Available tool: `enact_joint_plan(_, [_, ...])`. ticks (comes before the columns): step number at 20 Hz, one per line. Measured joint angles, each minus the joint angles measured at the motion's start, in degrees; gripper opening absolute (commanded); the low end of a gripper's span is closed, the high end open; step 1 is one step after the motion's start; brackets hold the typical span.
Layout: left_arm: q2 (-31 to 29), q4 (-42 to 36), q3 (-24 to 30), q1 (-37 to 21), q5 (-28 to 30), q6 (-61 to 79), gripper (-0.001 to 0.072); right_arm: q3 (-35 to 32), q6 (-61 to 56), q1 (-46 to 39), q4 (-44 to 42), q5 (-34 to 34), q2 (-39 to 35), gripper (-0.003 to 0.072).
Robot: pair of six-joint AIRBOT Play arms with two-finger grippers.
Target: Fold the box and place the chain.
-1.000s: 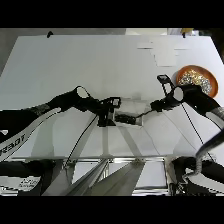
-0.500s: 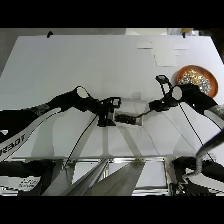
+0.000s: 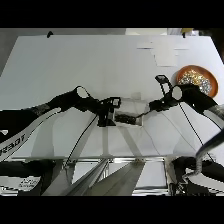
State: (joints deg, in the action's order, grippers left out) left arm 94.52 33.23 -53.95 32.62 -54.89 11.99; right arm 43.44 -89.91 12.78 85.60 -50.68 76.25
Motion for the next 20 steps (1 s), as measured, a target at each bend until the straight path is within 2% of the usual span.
enact_joint_plan(5, [0.0, 0.0, 0.0, 0.0, 0.0, 0.0, 0.0135, -0.2, 1.09, 0.0, 0.2, -2.56, -2.38, 0.0013])
enact_joint_plan(14, [0.0, 0.0, 0.0, 0.0, -0.02, -0.02, 0.0135, -0.35, 2.54, 0.0, -1.46, -2.64, -10.08, 0.0016])
enact_joint_plan(15, [0.0, 0.0, 0.0, 0.0, 0.0, 0.0, 0.0135, -0.35, 2.58, 0.0, -1.66, -2.73, -10.58, 0.0037])
enact_joint_plan(16, [0.0, 0.0, 0.0, 0.0, 0.0, -0.02, 0.0135, -0.39, 2.64, 0.0, -1.73, -2.73, -10.88, 0.0139])
enact_joint_plan(17, [0.0, 0.0, 0.0, 0.0, 0.0, 0.0, 0.0135, -0.48, 2.6, 0.0, -1.68, -2.56, -11.02, 0.0195])
enact_joint_plan(20, [0.0, 0.0, 0.0, 0.0, 0.0, -0.02, 0.0135, -0.85, 0.33, -0.02, -0.37, -1.79, -10.03, 0.0201])
